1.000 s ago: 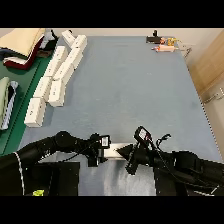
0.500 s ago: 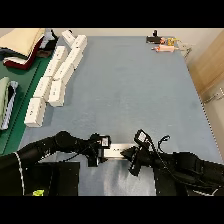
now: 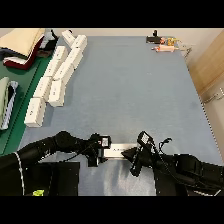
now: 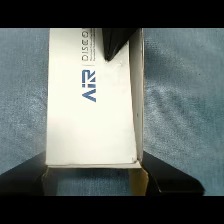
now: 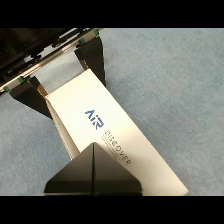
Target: Fold the box.
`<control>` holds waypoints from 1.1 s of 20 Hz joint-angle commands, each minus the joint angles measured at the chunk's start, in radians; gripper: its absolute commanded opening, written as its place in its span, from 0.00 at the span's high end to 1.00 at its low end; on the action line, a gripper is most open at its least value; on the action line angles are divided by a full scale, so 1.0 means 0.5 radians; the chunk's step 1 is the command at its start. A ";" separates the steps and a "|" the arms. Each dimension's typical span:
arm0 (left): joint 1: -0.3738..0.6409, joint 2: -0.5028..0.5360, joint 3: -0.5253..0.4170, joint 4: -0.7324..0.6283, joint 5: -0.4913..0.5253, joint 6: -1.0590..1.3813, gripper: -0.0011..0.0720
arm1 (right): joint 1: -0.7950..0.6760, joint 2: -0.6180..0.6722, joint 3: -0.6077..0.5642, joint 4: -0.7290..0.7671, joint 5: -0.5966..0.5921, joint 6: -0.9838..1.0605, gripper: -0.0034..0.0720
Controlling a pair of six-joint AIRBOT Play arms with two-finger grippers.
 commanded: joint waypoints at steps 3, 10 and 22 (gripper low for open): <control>0.001 -0.001 -0.001 -0.002 -0.002 -0.002 0.42 | -0.002 0.001 -0.010 0.002 -0.132 0.008 0.95; 0.001 -0.001 0.000 -0.002 -0.002 -0.002 0.42 | -0.002 0.201 0.057 0.008 -0.095 0.037 0.95; 0.001 -0.001 -0.001 -0.002 -0.002 -0.002 0.42 | -0.008 0.230 0.105 -0.025 -0.061 0.036 0.95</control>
